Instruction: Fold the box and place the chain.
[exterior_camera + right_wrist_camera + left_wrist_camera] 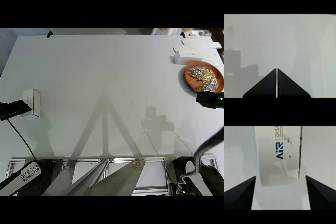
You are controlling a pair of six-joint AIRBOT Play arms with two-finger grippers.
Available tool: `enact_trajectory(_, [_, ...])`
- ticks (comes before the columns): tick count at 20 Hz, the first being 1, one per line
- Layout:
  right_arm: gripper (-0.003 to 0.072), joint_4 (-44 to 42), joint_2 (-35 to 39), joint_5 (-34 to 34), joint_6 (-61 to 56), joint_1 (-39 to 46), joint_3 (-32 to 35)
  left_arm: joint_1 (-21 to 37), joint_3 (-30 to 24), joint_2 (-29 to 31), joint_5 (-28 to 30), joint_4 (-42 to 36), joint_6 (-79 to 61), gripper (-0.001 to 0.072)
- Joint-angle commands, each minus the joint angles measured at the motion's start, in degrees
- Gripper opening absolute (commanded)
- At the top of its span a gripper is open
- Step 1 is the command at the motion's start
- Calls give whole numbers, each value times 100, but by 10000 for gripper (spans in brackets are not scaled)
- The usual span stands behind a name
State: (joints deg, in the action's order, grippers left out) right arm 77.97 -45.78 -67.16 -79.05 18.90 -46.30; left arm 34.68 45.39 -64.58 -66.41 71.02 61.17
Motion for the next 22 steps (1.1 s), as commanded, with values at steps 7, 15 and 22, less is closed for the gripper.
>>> enact_trajectory(7, [14,-2,0,-2,0,2,0,-431,-2,1200,133,61,61,695])
enact_trajectory(15, [14,-2,-2,-2,0,4,0,-1056,-2,1797,-179,44,81,694])
enact_trajectory(22, [14,-2,0,-2,0,2,0,-1751,-2,1797,-286,63,83,693])
